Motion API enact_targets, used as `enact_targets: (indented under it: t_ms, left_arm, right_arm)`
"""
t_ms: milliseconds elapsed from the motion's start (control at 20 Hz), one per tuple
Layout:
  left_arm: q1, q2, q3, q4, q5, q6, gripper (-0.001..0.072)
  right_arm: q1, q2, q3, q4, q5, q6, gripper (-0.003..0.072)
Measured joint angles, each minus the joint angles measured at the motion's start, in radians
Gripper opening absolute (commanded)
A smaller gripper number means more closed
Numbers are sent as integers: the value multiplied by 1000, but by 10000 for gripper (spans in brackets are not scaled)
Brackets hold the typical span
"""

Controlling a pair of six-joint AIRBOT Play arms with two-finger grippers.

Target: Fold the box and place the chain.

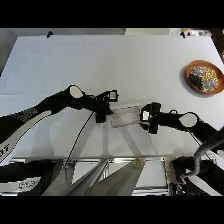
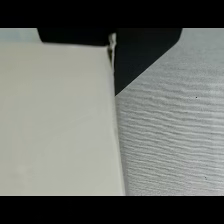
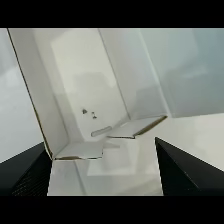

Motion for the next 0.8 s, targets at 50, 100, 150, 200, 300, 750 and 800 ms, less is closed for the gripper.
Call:
enact_targets:
  t_ms: [50,100,150,200,300,750,800]
  left_arm:
    - [0,0,0,0,0,0,10]
    - [0,0,0,0,0,0,10]
    - [0,0,0,0,0,1,10]
    - [0,0,0,0,0,1,10]
    - [0,0,0,0,-1,0,10]
    - [0,0,0,0,0,0,10]
    - [0,0,0,0,0,0,10]
  right_arm:
    - [-10,-14,6,23,21,-37,703]
    - [-17,-29,13,41,39,-68,703]
    - [-23,-48,25,56,55,-90,703]
    - [-28,-70,39,66,72,-109,703]
    - [-47,-116,72,80,105,-133,703]
    - [-100,-217,144,90,182,-163,704]
    - [-101,-225,149,91,183,-165,704]
